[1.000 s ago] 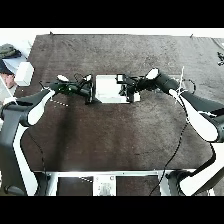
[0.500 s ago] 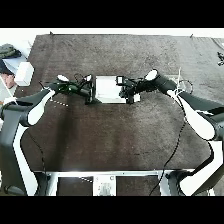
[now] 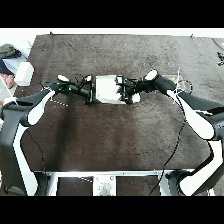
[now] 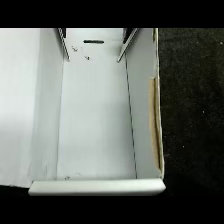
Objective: Fold the box and place the chain.
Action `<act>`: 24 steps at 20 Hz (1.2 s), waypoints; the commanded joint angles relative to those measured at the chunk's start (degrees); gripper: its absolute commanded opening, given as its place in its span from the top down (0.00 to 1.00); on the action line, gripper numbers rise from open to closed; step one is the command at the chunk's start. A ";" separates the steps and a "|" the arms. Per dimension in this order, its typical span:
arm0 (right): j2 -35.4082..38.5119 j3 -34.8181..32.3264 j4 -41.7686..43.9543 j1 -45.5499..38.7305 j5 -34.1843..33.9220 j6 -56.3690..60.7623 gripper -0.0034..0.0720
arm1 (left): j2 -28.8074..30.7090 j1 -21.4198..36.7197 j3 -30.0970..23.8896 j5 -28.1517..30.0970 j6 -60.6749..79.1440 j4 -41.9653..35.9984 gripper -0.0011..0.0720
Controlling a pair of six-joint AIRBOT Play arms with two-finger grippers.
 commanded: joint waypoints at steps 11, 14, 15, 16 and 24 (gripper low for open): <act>1.88 0.07 -10.69 -0.26 -1.79 10.23 0.82 | -0.04 0.04 0.04 0.07 -0.02 -0.02 0.43; 5.38 0.07 -14.16 -1.92 0.26 21.79 0.97 | -0.04 0.04 0.04 0.07 -0.02 -0.02 0.43; 6.78 0.07 -14.16 -2.84 0.63 27.12 0.97 | -0.04 0.04 0.04 0.09 -0.02 -0.02 0.43; 8.09 0.07 -14.16 -3.87 0.55 32.37 0.97 | -0.04 0.04 0.04 0.09 -0.02 -0.02 0.43; 9.88 -0.28 -11.08 -17.97 7.56 65.90 0.97 | -0.04 0.04 0.04 0.09 -0.02 -0.02 0.43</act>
